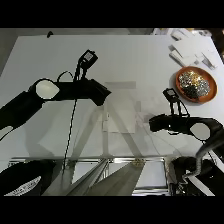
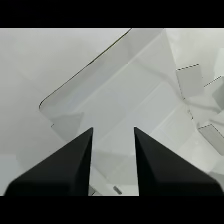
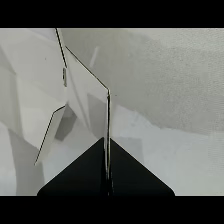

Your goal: Fold the box and place the chain.

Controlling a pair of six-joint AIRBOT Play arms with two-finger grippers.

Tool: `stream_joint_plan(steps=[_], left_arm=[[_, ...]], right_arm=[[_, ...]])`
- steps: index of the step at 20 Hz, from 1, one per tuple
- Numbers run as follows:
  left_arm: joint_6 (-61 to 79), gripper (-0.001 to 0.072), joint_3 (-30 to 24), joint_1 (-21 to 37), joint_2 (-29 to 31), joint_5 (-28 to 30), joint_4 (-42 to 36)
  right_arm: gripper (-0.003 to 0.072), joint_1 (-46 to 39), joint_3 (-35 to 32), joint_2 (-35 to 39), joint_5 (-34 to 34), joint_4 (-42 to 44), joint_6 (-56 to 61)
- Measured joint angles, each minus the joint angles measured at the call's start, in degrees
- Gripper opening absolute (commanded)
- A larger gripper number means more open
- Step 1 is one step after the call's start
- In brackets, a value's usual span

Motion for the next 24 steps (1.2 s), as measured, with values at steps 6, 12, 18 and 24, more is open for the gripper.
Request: stream_joint_plan(steps=[6, 12, 18, 24], left_arm=[[3.61, 0.0574, 3.41, 12.07, -8.11, -15.26, -5.27], [12.39, 0.0571, 15.96, 17.03, -26.08, -34.14, -11.21], [21.70, 0.0553, 21.27, 14.99, -38.27, -39.39, -18.84], [27.98, 0.0488, 22.08, 13.73, -41.38, -42.71, -22.16]], right_arm=[[0.0018, 0.00, 0.00, 0.00, 0.09, 0.00, 0.00], [0.0018, 0.00, 0.02, 0.00, 0.11, 0.00, -0.02], [0.0018, 0.00, 0.00, 0.00, 0.22, 0.13, -0.02], [0.0018, 0.00, 0.00, 0.00, 0.31, 0.22, -0.02]])
